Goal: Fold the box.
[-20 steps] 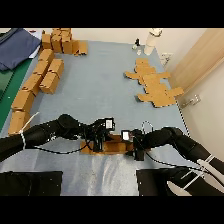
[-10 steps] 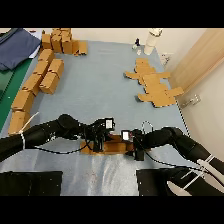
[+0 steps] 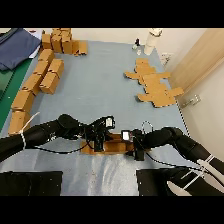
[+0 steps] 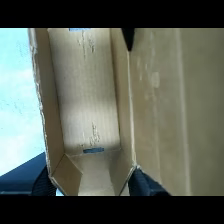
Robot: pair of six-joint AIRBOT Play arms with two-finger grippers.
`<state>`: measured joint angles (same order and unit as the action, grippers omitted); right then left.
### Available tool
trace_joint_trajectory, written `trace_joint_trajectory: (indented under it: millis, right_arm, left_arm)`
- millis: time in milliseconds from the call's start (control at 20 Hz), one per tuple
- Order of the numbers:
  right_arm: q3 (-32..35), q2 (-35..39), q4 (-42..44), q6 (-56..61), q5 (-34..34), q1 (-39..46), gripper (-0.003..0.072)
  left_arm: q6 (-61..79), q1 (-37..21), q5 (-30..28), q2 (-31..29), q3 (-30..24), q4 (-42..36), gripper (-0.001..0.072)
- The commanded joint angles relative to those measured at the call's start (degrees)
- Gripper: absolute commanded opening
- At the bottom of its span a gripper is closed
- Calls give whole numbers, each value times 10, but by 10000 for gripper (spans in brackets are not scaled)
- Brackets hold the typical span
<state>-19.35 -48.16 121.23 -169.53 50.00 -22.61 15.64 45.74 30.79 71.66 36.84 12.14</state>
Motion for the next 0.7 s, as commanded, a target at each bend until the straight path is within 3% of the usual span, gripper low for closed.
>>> trace_joint_trajectory:
  millis: [0, 50, 100, 150, 200, 450, 650]
  right_arm:
    - [0, 0, 0, 0, 0, 0, 512]
    - [0, 0, 0, 0, 0, 0, 512]
    - [0, 0, 0, 0, 0, 0, 512]
    - [0, 0, 0, 0, 0, 0, 512]
    - [0, 0, 0, 0, 0, 0, 512]
    - [0, 0, 0, 0, 0, 0, 512]
    - [0, 0, -1, 0, 0, 0, 512]
  left_arm:
    - [-16, 0, -8, 0, 0, -6, 14]
    - [-25, -1, -8, 0, 0, -5, 17]
    - [-37, -1, -8, 0, 0, -5, 161]
    - [-37, -1, 0, -1, 0, -4, 600]
    - [-38, -1, 3, -1, 0, -6, 701]
    - [-81, -13, -17, -15, 0, 42, 702]
    - [-347, -38, 45, -92, 0, 245, 702]
